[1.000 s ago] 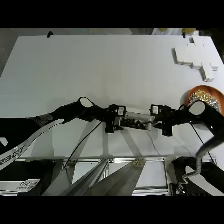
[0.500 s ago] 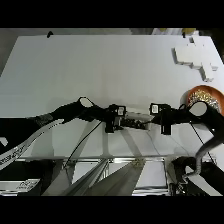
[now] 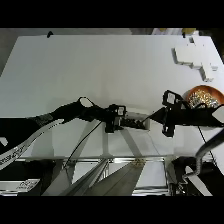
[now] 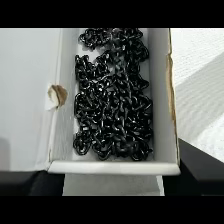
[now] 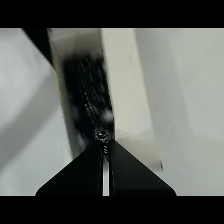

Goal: Fold the box and place the chain.

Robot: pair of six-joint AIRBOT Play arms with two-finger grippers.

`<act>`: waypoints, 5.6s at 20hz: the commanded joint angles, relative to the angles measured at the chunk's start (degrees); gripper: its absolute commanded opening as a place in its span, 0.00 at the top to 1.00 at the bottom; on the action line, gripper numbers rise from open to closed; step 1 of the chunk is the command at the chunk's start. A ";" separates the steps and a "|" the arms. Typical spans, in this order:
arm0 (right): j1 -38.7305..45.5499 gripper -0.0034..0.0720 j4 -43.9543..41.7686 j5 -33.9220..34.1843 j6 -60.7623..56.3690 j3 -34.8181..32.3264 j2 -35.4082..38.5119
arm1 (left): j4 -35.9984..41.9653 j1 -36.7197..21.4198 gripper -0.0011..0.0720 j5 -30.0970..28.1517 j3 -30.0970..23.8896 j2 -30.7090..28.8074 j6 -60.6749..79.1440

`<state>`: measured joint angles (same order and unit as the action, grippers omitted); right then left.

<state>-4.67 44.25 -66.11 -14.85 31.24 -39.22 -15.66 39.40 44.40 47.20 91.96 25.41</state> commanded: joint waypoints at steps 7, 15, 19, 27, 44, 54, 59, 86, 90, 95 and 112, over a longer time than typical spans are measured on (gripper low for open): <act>-1.07 0.94 -22.10 -1.75 0.00 0.31 1.27 | -0.02 -0.02 0.45 0.00 0.02 -0.02 0.02; -7.41 0.93 -10.25 2.64 0.90 0.31 -2.23 | -0.02 -0.02 0.45 -0.02 0.02 -0.02 0.02; -7.41 0.76 -3.17 4.70 -2.08 0.46 -2.21 | -0.02 0.00 0.45 0.00 0.02 -0.02 0.02; 5.09 0.71 2.60 3.93 -3.34 9.38 -2.08 | -0.02 0.00 0.45 0.00 0.02 -0.02 0.02; 0.22 0.57 22.67 4.52 16.83 3.78 -23.71 | -0.02 0.00 0.45 0.00 0.02 -0.02 0.02; -0.74 0.71 12.20 1.01 22.86 1.77 -25.46 | -0.02 -0.02 0.45 0.00 0.02 -0.02 0.02; -0.74 0.94 15.10 -0.76 20.20 1.77 -24.79 | -0.02 -0.02 0.45 0.00 0.02 -0.02 0.02; -6.19 0.94 -21.33 -0.57 4.70 1.79 -5.81 | -0.02 -0.02 0.45 0.00 0.02 -0.02 0.02; -6.38 0.90 -7.61 -0.55 4.15 1.79 -5.95 | -0.02 -0.02 0.45 0.00 0.02 -0.02 0.02; -6.12 0.70 -6.86 0.72 4.17 4.31 -5.90 | -0.02 -0.02 0.45 0.00 0.02 -0.02 0.02; 10.82 0.50 19.23 5.05 16.52 -3.72 -15.82 | -0.02 -0.02 0.45 0.00 0.02 -0.02 0.02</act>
<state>6.04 60.10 -64.20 -6.31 31.88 -53.52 -15.66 39.40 44.40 47.20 91.96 25.43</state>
